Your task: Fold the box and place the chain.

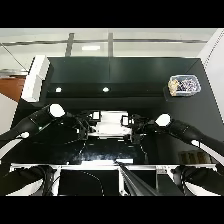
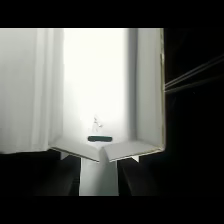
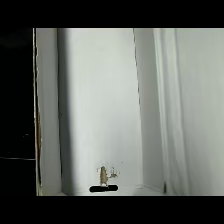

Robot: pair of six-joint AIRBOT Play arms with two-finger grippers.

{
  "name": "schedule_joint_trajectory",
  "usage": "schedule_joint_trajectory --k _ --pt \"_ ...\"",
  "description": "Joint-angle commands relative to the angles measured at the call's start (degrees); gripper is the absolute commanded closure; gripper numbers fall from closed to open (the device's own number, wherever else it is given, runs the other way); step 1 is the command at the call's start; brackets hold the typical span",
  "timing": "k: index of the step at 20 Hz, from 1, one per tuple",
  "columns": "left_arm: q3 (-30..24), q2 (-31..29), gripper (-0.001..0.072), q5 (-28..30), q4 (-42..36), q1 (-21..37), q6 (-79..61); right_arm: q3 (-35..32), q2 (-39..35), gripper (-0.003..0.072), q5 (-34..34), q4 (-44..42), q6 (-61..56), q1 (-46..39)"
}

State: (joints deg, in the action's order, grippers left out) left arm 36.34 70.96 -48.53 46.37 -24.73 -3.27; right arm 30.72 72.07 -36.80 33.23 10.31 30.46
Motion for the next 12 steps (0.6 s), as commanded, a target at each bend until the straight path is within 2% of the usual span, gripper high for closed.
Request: schedule_joint_trajectory --k 1,7,12 --pt "0.0 0.1 0.0436 0.4 -3.9 -0.2 -0.2 0.0 0.0 0.0157 0.0 0.0 0.0 0.1" --pt "0.0 0.4 0.0436 0.2 -11.3 -0.3 -0.2 0.0 0.0 0.0157 0.0 0.0 0.0 0.1" --pt "0.0 2.9 0.0437 0.1 -11.6 -1.1 -0.2 0.0 0.0 0.0157 0.0 0.0 0.0 0.1"
